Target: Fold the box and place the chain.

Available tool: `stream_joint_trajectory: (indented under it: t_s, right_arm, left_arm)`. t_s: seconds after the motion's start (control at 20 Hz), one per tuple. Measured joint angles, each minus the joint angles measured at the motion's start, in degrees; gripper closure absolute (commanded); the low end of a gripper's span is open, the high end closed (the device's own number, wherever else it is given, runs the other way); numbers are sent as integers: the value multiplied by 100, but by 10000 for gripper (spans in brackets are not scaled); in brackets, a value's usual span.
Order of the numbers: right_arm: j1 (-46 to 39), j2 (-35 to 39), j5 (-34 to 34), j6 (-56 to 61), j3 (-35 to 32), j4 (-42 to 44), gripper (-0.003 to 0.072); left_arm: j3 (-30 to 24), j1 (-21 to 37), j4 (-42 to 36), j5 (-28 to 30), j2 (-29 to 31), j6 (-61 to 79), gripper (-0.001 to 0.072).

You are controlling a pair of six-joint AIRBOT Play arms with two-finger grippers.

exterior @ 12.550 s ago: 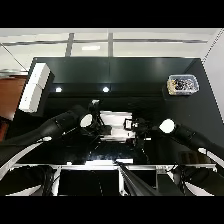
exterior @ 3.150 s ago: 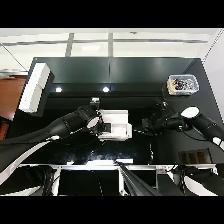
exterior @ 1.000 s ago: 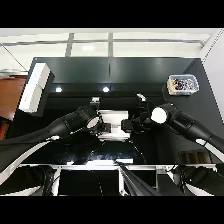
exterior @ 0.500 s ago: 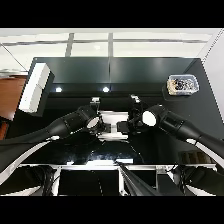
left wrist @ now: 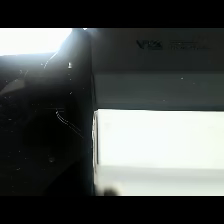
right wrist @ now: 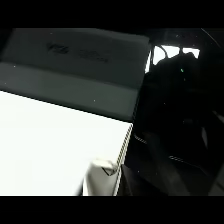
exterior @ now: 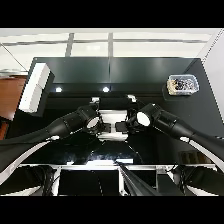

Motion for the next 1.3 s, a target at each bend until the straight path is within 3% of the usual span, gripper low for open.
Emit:
stream_joint_trajectory:
  t_s: [0.25, 0.3, 0.9, 1.3]
  right_arm:
    - [33, -131, 98, 219, 94, -155, 436]
    - [33, -144, 118, 256, 101, -190, 466]
    - [144, -262, 321, 555, 186, -437, 467]
    - [267, -623, 876, 778, 625, -715, 487]
  left_arm:
    - [0, 0, 0, 7, 0, 9, 680]
    - [-2, 0, 0, 9, 0, 9, 680]
    - [-2, 0, -2, 11, 0, 13, 680]
    - [0, 0, -2, 11, 0, 11, 680]
